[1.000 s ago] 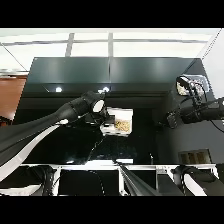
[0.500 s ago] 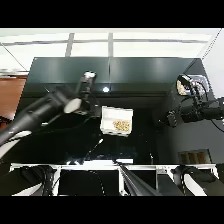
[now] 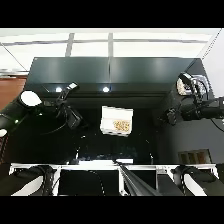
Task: Fold the box and place the chain.
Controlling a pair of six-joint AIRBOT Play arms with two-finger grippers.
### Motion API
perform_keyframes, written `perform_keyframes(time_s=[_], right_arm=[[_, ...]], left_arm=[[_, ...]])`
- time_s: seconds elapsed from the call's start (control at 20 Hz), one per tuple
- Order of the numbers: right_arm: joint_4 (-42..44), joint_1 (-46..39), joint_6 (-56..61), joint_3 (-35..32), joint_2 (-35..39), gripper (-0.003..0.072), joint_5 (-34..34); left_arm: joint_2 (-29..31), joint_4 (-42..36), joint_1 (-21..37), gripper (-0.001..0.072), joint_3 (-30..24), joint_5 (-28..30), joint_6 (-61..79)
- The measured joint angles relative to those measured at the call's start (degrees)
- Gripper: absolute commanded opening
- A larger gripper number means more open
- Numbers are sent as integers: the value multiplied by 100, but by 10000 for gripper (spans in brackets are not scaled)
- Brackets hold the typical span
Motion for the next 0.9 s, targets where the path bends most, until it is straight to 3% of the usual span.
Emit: perform_keyframes(time_s=[0.15, 0.35, 0.65, 0.9], right_arm=[[17, 0, 46, 0, 0, 370, -17], [83, 0, 103, 2, 0, 370, -76], [133, 0, 118, 0, 0, 371, -125], [144, 0, 133, 0, 0, 371, -136]], left_arm=[[-387, -485, -98, 716, -105, 212, 2004], [-953, -737, -535, 715, -46, 529, 3635], [-1532, -914, -876, 715, 170, 772, 4371], [-1674, -973, -929, 714, 229, 833, 4494]])
